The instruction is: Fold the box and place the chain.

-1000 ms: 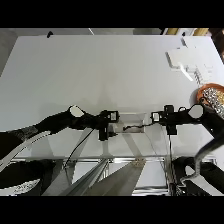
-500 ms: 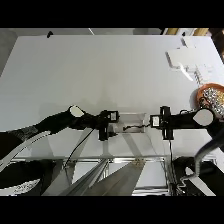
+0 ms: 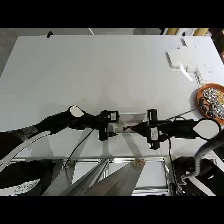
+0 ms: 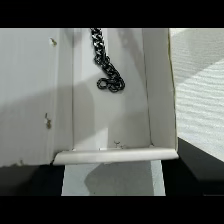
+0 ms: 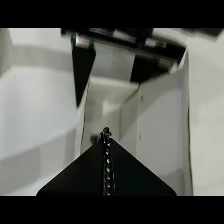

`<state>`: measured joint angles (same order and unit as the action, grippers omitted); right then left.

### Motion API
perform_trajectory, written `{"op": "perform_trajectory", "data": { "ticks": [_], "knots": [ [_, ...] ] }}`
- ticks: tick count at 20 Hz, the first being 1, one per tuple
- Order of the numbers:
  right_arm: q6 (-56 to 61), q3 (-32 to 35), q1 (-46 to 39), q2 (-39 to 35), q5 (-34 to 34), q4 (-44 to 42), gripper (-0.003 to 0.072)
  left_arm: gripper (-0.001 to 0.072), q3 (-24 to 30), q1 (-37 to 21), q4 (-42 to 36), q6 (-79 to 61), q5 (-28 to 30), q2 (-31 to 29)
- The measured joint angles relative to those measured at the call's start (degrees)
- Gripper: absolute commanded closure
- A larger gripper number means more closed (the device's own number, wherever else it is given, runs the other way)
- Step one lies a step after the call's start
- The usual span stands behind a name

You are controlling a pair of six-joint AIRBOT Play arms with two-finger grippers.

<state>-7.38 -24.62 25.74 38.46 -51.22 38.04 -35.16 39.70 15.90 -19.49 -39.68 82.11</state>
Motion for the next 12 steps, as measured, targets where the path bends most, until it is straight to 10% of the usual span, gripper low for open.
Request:
{"op": "perform_trajectory", "data": {
  "ticks": [12],
  "knots": [
    [0.0,-1.7,9.9,10.6,14.3,-4.8,0.0506,0.0365,0.0,0.0,0.0,0.0,0.0,0.0]
  ]
}}
